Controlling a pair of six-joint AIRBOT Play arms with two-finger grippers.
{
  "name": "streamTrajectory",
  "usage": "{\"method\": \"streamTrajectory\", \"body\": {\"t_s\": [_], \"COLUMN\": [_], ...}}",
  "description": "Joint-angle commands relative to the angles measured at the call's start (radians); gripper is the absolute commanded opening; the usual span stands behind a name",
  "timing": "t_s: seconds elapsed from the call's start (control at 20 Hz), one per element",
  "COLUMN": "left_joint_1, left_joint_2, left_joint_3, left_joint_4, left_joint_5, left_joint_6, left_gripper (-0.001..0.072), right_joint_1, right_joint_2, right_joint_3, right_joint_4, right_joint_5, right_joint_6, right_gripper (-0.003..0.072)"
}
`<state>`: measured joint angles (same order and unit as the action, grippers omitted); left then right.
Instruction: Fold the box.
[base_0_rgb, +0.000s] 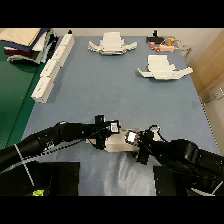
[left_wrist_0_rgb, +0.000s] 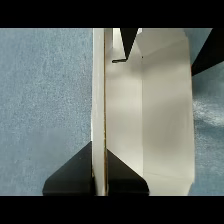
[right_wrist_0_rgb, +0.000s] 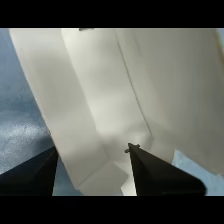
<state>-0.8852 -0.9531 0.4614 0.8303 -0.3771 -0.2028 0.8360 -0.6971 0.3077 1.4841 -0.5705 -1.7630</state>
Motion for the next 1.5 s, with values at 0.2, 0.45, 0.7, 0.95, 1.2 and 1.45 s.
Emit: {"method": "streamTrajectory", "body": {"t_s": [0.2,0.45,0.7,0.95,1.2,1.45], "left_joint_1": [0.0,0.0,0.0,0.0,0.0,0.0], "left_joint_2": [-0.001,-0.001,-0.001,-0.001,-0.001,-0.001], "left_joint_3": [0.001,0.001,0.001,0.001,0.001,0.001], "left_joint_4": [0.0,0.0,0.0,0.0,0.0,0.0], "left_joint_5": [0.0,0.0,0.0,0.0,0.0,0.0], "left_joint_6": [0.0,0.0,0.0,0.0,0.0,0.0], "left_gripper": [0.0013,0.0012,0.0013,0.0013,0.0013,0.0013], "right_joint_1": [0.001,0.001,-0.002,-0.014,-0.055,-0.163], "right_joint_2": [0.019,0.019,0.019,0.018,0.018,0.017], "right_joint_3": [0.009,0.041,0.065,0.065,0.065,0.064], "right_joint_4": [-0.133,-0.134,-0.137,-0.161,-0.167,0.039], "right_joint_5": [-0.017,-0.045,-0.063,-0.121,-0.123,-0.071], "right_joint_6": [0.19,0.257,0.255,0.256,0.241,-0.191], "right_gripper": [0.0644,0.0665,0.0665,0.0719,0.072,0.072]}}
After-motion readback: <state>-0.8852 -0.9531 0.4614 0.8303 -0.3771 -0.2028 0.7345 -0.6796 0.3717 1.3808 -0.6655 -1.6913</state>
